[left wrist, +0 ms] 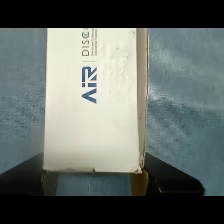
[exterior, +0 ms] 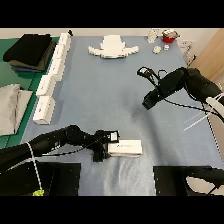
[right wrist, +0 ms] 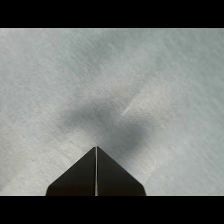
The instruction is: Fold the box.
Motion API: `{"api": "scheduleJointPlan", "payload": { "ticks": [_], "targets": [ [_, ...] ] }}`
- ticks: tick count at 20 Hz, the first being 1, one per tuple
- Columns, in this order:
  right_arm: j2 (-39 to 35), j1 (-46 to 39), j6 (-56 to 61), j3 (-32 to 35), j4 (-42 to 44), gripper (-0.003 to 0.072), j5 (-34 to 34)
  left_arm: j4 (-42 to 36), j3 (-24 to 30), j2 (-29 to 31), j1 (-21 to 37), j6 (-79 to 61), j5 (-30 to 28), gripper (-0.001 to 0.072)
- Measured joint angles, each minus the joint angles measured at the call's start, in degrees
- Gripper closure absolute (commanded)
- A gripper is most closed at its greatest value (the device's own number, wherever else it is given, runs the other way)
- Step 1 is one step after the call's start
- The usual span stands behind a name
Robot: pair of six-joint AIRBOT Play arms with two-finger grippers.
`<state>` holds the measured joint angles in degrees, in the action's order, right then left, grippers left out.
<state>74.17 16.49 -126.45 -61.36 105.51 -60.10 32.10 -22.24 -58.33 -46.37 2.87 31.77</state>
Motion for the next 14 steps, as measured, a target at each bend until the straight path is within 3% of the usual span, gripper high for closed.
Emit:
{"api": "scheduleJointPlan", "payload": {
  "ticks": [4, 8, 10, 14],
  "targets": [
    [0.0, -0.1, 0.0, 0.0, -0.1, 0.0680, 0.0, 3.8, -1.2, 4.9, 5.7, 12.5, -2.0, 0.0200],
    [0.0, -0.1, 0.0, 0.0, -0.1, 0.0680, 0.0, 11.5, -5.8, 5.6, 16.7, 26.8, -4.8, 0.0200],
    [0.0, -0.1, 0.0, 0.0, -0.1, 0.0680, 0.0, 14.1, -10.1, 2.4, 23.2, 32.1, -6.2, 0.0200],
    [0.0, -0.1, 0.0, 0.0, -0.1, 0.0680, 0.0, 16.9, -21.6, -9.4, 34.9, 39.6, -6.8, 0.0200]
  ]
}}
